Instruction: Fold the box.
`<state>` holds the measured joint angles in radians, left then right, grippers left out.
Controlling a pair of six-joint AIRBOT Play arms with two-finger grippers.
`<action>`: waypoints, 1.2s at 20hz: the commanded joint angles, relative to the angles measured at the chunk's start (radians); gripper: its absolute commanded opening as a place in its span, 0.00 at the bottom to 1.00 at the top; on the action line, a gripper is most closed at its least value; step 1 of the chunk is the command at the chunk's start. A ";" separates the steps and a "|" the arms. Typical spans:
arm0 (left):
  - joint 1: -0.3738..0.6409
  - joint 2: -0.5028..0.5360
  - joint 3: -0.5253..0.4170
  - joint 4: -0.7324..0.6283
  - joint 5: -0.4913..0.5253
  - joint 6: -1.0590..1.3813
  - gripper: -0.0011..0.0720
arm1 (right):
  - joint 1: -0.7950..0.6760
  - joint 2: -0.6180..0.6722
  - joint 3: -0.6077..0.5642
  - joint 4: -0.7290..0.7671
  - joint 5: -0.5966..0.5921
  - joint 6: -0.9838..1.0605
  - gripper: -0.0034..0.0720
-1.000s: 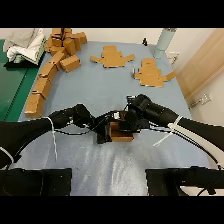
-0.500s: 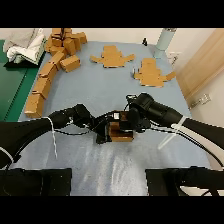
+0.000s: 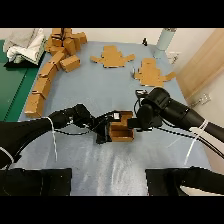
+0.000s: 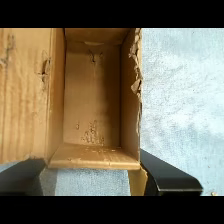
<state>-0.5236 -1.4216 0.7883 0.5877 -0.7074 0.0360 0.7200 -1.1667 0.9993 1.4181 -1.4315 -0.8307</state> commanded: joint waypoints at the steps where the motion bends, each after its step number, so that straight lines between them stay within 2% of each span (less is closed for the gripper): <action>1: 0.000 0.000 0.001 0.000 0.000 0.000 0.62 | -0.072 0.008 0.000 -0.082 -0.026 -0.017 0.13; 2: 0.000 0.000 0.001 0.000 0.000 0.000 0.62 | -0.117 0.005 0.000 -0.077 -0.011 -0.048 0.06; 5: 0.000 0.000 0.001 0.000 0.000 0.000 0.62 | -0.280 -0.029 0.000 0.039 0.047 -0.217 0.05; 10: 0.000 0.000 0.001 0.000 0.000 0.000 0.62 | -0.497 -0.132 0.000 0.382 0.233 -0.485 0.05; 13: 0.000 0.000 0.001 0.000 0.000 0.000 0.62 | -0.591 -0.195 0.002 0.595 0.291 -0.631 0.05; 19: 0.000 0.000 0.001 0.000 0.000 0.000 0.62 | -0.647 -0.401 0.124 0.991 0.193 -0.984 0.05; 24: 0.000 0.000 0.001 0.000 0.000 0.000 0.62 | -0.549 -0.416 0.148 0.975 0.120 -1.159 0.05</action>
<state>-0.5236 -1.4216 0.7883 0.5877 -0.7074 0.0357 0.1272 -1.5650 1.1324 2.3528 -1.2591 -1.8473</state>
